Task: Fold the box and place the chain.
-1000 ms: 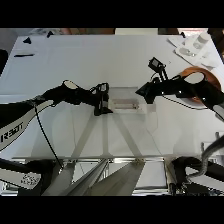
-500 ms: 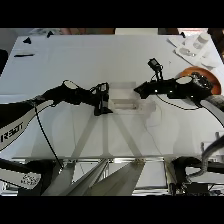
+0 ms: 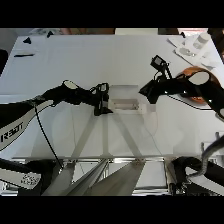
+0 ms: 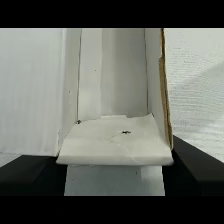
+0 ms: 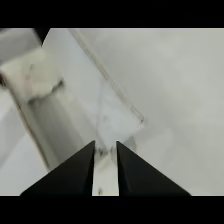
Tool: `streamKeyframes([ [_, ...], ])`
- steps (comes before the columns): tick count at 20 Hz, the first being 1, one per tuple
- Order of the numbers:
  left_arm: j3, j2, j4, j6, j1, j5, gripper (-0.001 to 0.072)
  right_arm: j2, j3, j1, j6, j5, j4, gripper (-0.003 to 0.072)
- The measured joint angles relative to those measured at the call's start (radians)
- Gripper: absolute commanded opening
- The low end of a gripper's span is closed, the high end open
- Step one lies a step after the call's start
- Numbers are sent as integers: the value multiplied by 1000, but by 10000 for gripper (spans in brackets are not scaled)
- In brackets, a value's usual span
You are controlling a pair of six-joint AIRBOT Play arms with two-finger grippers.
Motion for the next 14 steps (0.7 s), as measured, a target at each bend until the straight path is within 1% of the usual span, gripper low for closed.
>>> streamKeyframes([
  [1, 0, 0, 0, 0, 0, 0, 318, 15, 0, 0, 12, 24, -68, 300],
  [2, 0, 0, 0, 0, 0, 0, 318, 25, 0, 0, 17, 35, -124, 357],
  [4, 0, 0, 0, 0, 0, 0, 318, 37, -2, 0, 15, 37, -209, 359],
  [7, 0, 0, 0, 0, 0, 0, 318, 31, -2, 1, -43, 29, -263, 359],
  [11, 0, 0, 0, 0, 0, 0, 318, -46, -2, 12, -151, 14, -267, 358],
  [14, 0, 0, 0, 0, 0, 0, 318, -116, -2, 39, -251, -6, -225, 358],
])
